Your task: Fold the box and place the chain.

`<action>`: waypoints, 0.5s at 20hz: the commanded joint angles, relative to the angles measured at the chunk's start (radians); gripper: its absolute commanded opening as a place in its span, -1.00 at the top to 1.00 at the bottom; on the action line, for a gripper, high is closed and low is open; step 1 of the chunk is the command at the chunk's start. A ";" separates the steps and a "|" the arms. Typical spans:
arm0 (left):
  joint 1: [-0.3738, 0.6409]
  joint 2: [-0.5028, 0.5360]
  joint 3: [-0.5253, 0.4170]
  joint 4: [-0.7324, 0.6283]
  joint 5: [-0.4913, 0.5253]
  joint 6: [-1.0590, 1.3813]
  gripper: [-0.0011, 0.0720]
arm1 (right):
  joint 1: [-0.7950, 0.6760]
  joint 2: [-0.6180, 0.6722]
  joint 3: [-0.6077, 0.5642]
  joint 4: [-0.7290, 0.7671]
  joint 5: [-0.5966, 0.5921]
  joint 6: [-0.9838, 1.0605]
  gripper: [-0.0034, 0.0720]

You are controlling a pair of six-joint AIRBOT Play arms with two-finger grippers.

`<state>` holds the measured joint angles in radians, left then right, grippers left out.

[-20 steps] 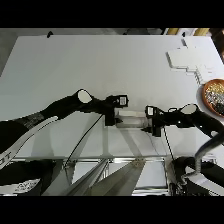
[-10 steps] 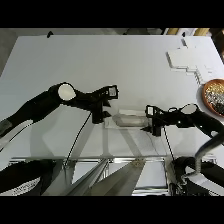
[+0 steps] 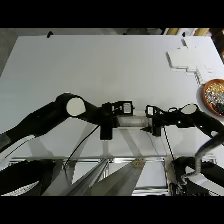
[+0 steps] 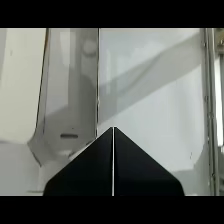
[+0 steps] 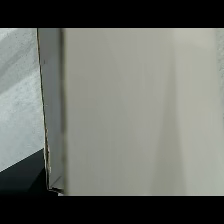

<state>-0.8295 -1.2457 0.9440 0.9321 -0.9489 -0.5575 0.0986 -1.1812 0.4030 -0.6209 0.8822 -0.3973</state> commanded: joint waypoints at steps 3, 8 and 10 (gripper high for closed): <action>-0.048 -0.163 0.158 0.004 0.024 -0.124 0.96 | 0.000 0.000 0.000 0.000 0.001 0.000 -0.19; 0.017 -0.253 0.256 -0.012 0.152 -0.124 0.96 | 0.000 0.000 0.000 0.000 0.000 0.000 -0.19; 0.058 -0.278 0.256 -0.028 0.175 -0.123 0.96 | 0.000 0.000 0.000 0.000 0.000 0.000 -0.19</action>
